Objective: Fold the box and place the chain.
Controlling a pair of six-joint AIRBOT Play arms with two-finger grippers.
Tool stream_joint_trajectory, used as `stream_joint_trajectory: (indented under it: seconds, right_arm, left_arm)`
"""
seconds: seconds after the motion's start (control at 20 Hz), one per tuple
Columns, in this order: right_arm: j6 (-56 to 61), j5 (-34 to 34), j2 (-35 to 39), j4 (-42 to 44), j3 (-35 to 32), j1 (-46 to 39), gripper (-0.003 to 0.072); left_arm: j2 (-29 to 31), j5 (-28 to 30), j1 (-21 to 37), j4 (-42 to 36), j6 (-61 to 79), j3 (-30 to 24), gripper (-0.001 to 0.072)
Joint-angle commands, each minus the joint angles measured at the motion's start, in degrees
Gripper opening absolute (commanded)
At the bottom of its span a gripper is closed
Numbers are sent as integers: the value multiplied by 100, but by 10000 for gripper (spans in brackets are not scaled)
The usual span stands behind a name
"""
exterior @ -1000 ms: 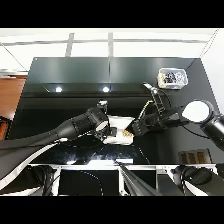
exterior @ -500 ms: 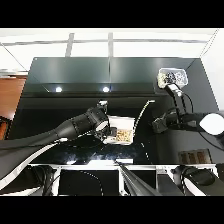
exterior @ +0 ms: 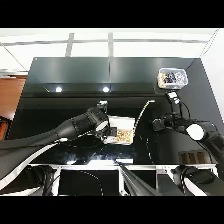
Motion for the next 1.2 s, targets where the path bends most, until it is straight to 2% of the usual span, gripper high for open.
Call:
stream_joint_trajectory:
  seconds: [0.0, 0.15, 0.35, 0.45, 0.9, 0.95, 1.05, 1.1, 1.15]
  right_arm:
    - [632, -505, -501, -94, 37, 133, 719]
    - [839, -533, -953, -225, 334, 439, 718]
    - [2159, -544, -1534, -1309, 717, 874, 718]
    - [2546, -662, -1617, -1532, 817, 973, 718]
    - [2739, -887, -2059, -1523, 942, 1519, 715]
    - [2739, -890, -2122, -1521, 968, 1521, 636]
    - [2736, -898, -2142, -1534, 970, 1519, 575]
    - [2734, -896, -2142, -1558, 970, 1519, 466]
    - [2734, -896, -2144, -1565, 970, 1519, 409]
  left_arm:
    - [0, 96, -2, 2, 0, 2, 30]
    - [0, 96, -2, 2, 0, 2, 29]
    - [0, 87, -2, 2, 0, 2, 30]
    - [0, 79, -2, 0, 2, 2, 30]
    - [0, 79, -2, 0, 2, 2, 29]
    - [0, 79, -2, 0, 0, 2, 30]
    - [0, 76, -2, 0, 0, 2, 30]
    - [0, 81, -2, 0, 0, 2, 30]
    - [0, 79, -2, 0, 0, 2, 30]
